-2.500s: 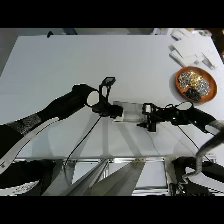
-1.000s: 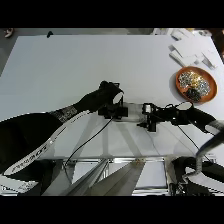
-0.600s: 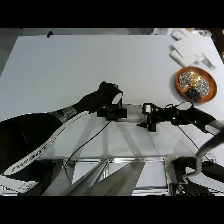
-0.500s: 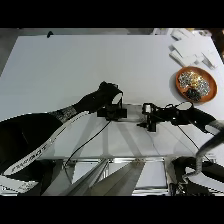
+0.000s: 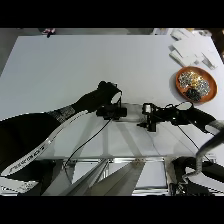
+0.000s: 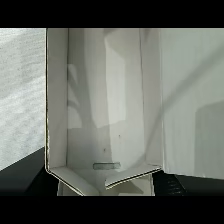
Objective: Fold the box and place the chain.
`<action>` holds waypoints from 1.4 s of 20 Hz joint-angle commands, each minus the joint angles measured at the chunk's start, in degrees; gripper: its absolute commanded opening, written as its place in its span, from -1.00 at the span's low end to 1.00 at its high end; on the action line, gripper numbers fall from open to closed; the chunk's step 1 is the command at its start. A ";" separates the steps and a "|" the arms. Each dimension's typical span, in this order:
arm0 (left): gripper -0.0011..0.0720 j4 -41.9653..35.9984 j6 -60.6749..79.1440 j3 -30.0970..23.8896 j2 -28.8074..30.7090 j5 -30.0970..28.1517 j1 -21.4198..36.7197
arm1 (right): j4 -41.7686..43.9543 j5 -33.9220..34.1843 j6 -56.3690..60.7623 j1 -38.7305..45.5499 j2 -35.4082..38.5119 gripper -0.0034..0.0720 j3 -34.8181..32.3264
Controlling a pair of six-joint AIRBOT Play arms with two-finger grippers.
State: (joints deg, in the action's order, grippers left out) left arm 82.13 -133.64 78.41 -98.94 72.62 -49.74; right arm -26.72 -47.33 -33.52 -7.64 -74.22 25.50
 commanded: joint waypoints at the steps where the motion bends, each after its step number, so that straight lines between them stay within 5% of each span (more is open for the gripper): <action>1: -0.40 0.42 1.77 0.07 0.85 0.92 0.50 | 0.00 0.02 0.02 0.02 0.04 -0.06 -0.02; 7: -0.46 -0.07 1.57 0.04 -0.61 -0.59 -0.72 | 0.00 0.00 0.02 0.02 0.04 -0.06 -0.02; 9: -0.94 -0.37 1.57 0.04 -0.63 -2.05 -0.87 | 0.00 0.00 0.02 0.02 0.04 -0.06 -0.02; 12: -0.92 -0.50 -0.31 0.04 -0.70 -2.60 -1.07 | 0.00 0.00 0.02 0.02 0.04 -0.06 -0.02; 15: -0.50 -0.50 -0.35 0.04 -0.70 -2.54 -1.07 | 0.00 0.02 0.02 0.02 0.04 -0.06 -0.02; 16: -0.50 -0.50 -0.35 0.07 -0.70 -2.54 -1.07 | 0.00 0.00 0.02 0.02 0.04 -0.06 -0.02; 19: -0.64 -0.44 -0.33 0.04 -0.72 -2.56 -1.07 | 0.00 0.00 0.02 0.02 0.04 -0.06 -0.02; 21: -0.96 -0.46 -0.33 0.04 -0.94 -2.47 -1.09 | 0.00 0.00 0.02 0.02 0.04 -0.06 -0.02; 24: -0.96 -0.46 -0.33 0.04 -0.94 -2.25 -1.11 | 0.00 0.00 0.02 0.02 0.04 -0.06 -0.02; 26: -0.72 -0.46 0.07 0.07 -0.50 -1.16 -0.87 | 0.00 0.00 0.02 0.02 0.04 -0.06 -0.02; 28: -0.03 -0.46 2.51 0.07 0.98 0.02 0.22 | 0.00 0.02 0.02 0.02 0.04 -0.06 -0.02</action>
State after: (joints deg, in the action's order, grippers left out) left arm 80.95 -133.43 78.43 -99.09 70.32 -50.39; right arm -26.74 -47.33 -33.50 -7.62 -74.22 25.50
